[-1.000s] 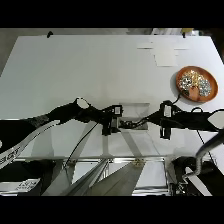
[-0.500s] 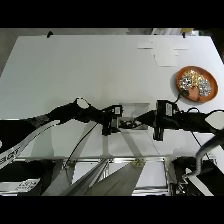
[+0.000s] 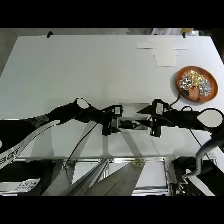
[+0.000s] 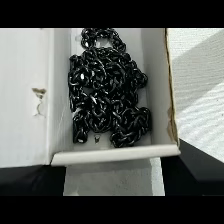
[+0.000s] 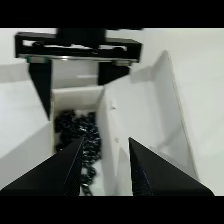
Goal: Fold the box and place the chain.
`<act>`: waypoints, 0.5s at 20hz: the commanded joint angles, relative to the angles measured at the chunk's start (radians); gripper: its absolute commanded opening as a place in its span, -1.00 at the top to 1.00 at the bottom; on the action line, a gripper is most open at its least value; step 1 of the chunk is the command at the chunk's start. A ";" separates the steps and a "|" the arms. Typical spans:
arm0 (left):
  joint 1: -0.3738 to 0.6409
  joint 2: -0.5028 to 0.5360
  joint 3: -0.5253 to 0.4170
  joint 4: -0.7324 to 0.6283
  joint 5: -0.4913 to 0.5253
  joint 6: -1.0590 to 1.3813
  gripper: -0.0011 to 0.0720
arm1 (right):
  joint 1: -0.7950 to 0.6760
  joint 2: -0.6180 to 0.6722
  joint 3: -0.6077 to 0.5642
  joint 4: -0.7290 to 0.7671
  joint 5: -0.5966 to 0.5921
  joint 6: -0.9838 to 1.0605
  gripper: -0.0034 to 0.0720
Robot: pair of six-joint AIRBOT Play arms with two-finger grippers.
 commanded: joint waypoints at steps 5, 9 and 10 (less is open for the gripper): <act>0.001 0.000 0.000 0.000 0.000 0.000 0.40 | -0.263 0.057 -0.002 -0.327 0.066 0.001 0.53; 0.001 0.000 0.000 0.000 0.000 0.000 0.40 | -0.274 0.013 -0.063 -0.352 0.067 0.000 0.68; 0.001 0.000 0.000 0.000 0.000 0.000 0.40 | -0.274 0.002 -0.087 -0.338 0.054 -0.001 0.68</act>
